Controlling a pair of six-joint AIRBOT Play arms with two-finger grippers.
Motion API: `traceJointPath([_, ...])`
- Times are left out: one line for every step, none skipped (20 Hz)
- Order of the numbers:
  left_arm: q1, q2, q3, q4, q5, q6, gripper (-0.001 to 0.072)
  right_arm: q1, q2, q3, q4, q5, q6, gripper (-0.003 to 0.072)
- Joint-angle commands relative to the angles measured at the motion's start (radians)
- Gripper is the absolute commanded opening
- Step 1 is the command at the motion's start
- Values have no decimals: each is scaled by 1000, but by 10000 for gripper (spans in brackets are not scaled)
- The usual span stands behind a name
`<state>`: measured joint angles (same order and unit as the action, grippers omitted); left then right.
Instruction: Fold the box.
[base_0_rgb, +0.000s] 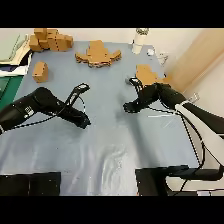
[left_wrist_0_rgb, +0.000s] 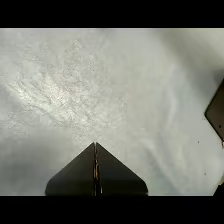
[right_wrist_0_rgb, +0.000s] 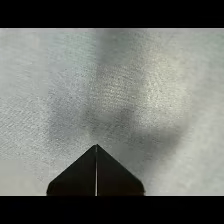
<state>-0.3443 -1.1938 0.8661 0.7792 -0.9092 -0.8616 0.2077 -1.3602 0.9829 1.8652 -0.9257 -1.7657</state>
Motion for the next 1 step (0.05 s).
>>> traceJointPath([-17,3,-7,-1,10,-3,14,0,-1,1,0,0,0,3])
